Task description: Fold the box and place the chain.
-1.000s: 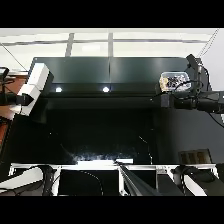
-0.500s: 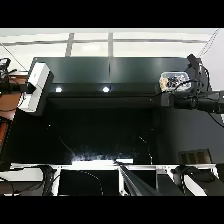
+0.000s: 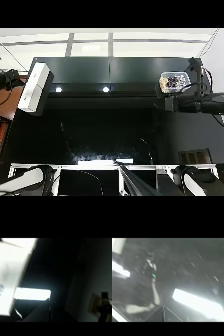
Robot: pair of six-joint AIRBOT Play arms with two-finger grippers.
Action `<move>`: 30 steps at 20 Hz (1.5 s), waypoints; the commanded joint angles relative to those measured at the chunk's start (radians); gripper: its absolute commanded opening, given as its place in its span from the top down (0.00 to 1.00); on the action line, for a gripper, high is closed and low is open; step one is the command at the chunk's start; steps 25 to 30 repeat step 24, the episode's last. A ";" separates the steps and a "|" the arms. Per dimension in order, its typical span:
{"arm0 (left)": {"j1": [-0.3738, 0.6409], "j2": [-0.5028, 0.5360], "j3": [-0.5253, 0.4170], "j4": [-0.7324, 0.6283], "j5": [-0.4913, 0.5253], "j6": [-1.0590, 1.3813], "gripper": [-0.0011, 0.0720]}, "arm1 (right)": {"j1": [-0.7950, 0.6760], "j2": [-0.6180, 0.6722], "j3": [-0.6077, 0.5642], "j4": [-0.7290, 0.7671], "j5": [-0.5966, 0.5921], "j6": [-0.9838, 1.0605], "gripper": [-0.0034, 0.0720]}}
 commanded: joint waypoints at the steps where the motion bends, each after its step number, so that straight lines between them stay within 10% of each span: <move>1: -0.116 0.221 -0.154 0.039 0.022 -0.087 0.95 | -0.005 0.095 -0.049 -0.283 0.024 0.142 0.94; 6: -0.399 0.659 -0.687 0.042 0.431 -0.059 0.94 | -0.007 0.366 -0.389 -0.397 -0.406 0.220 0.94; 9: -0.423 0.777 -0.854 0.049 0.512 -0.076 0.94 | -0.007 0.366 -0.430 -0.408 -0.433 0.219 0.93; 30: -0.424 0.801 -0.879 0.051 0.517 -0.071 0.94 | -0.007 0.366 -0.430 -0.408 -0.428 0.219 0.93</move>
